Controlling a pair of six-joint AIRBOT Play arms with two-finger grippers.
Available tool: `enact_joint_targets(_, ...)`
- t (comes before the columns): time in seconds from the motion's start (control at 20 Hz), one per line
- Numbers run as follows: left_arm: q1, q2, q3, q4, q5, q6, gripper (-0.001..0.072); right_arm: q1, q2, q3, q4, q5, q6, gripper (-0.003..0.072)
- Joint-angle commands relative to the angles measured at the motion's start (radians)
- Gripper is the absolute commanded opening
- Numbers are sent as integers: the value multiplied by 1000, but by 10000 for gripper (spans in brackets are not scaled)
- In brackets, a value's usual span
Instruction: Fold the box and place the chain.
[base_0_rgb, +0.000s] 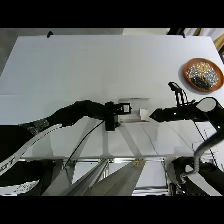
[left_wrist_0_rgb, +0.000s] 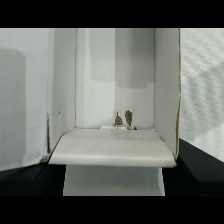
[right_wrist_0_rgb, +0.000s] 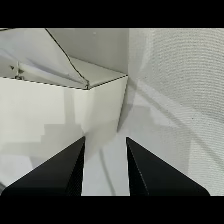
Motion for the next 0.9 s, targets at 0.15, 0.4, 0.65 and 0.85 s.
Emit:
enact_joint_targets(0.15, 0, 1, 0, 0, 1, 0, 152, 27, 8, 1, 30, 0, 1, 294)
enact_joint_targets(0.4, 0, 1, 0, 0, 1, 0, 152, 84, 7, 1, 14, -80, 46, 454)
enact_joint_targets(0.65, 0, 1, 0, 0, 0, 0, 152, 92, -15, 1, -29, -85, 78, 456)
enact_joint_targets(0.85, 0, 1, 0, 0, 0, 0, 152, 172, -48, 50, -49, -110, 133, 456)
